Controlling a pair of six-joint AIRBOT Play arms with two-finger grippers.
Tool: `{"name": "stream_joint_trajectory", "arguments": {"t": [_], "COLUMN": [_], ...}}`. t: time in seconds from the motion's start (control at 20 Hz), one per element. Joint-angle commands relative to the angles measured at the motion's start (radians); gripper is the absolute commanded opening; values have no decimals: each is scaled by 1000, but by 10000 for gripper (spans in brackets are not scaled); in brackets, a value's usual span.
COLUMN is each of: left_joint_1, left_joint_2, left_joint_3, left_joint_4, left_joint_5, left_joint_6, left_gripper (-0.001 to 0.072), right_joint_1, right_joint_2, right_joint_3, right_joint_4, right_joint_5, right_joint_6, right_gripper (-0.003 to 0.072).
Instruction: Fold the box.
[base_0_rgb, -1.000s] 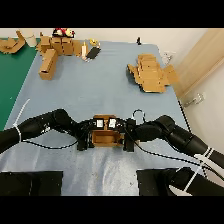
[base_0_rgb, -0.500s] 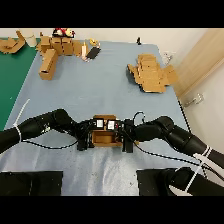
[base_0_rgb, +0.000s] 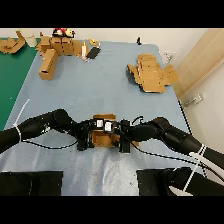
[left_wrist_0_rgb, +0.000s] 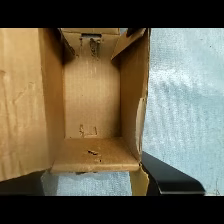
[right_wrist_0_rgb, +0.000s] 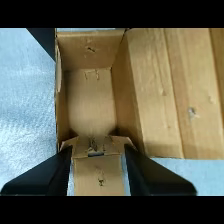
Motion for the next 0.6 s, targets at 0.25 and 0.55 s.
{"name": "stream_joint_trajectory", "arguments": {"t": [0.25,0.55], "left_joint_1": [0,0], "left_joint_2": [-1,-1], "left_joint_3": [0,0], "left_joint_4": [-1,-1], "left_joint_5": [0,0], "left_joint_6": [-1,0], "left_gripper": [424,424], "right_joint_1": [2,-33], "right_joint_2": [-2,136], "right_joint_3": [-1,15], "right_joint_4": [-5,-156], "right_joint_5": [-5,-278], "right_joint_6": [31,676], "right_gripper": [525,4]}}
